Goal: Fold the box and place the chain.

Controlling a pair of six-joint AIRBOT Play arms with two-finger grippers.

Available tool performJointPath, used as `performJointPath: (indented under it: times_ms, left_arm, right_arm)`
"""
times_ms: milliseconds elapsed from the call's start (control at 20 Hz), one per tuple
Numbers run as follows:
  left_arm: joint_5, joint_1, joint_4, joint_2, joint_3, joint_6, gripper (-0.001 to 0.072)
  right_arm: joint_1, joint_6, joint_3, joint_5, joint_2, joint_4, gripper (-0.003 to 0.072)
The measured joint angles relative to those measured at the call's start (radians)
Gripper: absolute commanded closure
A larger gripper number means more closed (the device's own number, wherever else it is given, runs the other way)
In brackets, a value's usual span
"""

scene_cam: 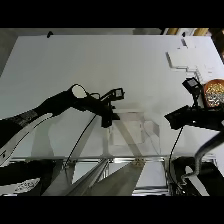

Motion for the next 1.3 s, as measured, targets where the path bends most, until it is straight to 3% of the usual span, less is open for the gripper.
performJointPath:
  times_ms: [250, 650, 1300]
  left_arm:
    - [0.018, -0.006, 0.028, -0.010, 0.000, 0.111, 0.0705]
    - [0.070, -0.024, -0.107, -0.051, 0.000, 0.269, 0.0705]
    - [0.117, -0.039, -0.162, -0.106, 0.000, 0.315, 0.0706]
  right_arm:
    - [0.000, -0.024, 0.008, 0.012, 0.027, 0.001, 0.0347]
    - [0.000, -0.035, 0.009, 0.016, 0.033, 0.002, 0.0347]
    - [0.000, -0.036, 0.009, 0.014, 0.033, 0.002, 0.0348]
